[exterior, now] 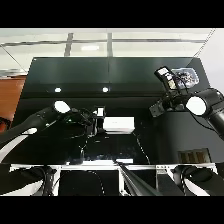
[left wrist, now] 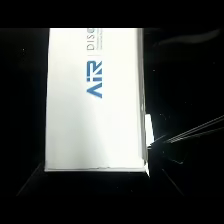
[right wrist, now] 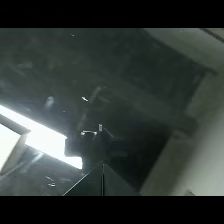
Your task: Fold the box and place the chain.
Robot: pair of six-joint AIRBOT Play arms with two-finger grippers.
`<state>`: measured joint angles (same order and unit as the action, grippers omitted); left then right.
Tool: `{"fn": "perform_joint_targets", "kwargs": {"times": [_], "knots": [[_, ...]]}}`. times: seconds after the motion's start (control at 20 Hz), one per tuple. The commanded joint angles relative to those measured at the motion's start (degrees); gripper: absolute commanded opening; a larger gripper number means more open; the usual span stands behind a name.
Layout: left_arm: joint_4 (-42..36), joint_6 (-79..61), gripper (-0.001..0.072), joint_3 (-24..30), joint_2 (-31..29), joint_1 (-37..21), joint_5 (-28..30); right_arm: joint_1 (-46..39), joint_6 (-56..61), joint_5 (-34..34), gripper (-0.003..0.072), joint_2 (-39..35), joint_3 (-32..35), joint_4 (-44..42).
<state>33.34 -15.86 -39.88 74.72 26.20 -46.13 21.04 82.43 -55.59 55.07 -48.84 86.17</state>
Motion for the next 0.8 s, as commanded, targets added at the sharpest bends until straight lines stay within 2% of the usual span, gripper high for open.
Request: {"fn": "perform_joint_targets", "kwargs": {"times": [0.0,0.1,0.25,0.4,0.5,0.6,0.75], "knots": [[6.99,7.89,0.0720,-0.55,-6.64,-0.11,-2.58,0.02,7.08,-2.47,0.0016,-0.09,-0.07,10.23],[3.26,8.87,0.0718,-0.81,-9.77,0.02,-3.15,-0.11,12.24,-3.28,0.0016,-0.09,-0.07,16.74],[-7.06,7.23,0.0716,-3.41,-7.96,2.60,0.63,-2.23,13.18,-1.20,0.0016,-0.09,-0.07,14.14],[-7.04,12.63,0.0716,-10.21,-1.07,6.88,0.87,-3.19,13.16,-0.37,0.0017,-0.09,-0.07,11.28],[-7.23,18.93,0.0715,-13.75,3.98,7.63,0.63,-3.17,13.16,-0.33,0.0017,-0.09,-0.07,11.08],[-7.26,22.51,0.0715,-15.06,7.54,7.61,-1.36,-3.17,13.16,-0.31,0.0017,-0.09,-0.07,10.93],[-4.90,23.56,0.0714,-15.06,9.64,7.63,-6.14,-3.17,13.16,-0.28,0.0016,-0.09,-0.07,10.91]]}}
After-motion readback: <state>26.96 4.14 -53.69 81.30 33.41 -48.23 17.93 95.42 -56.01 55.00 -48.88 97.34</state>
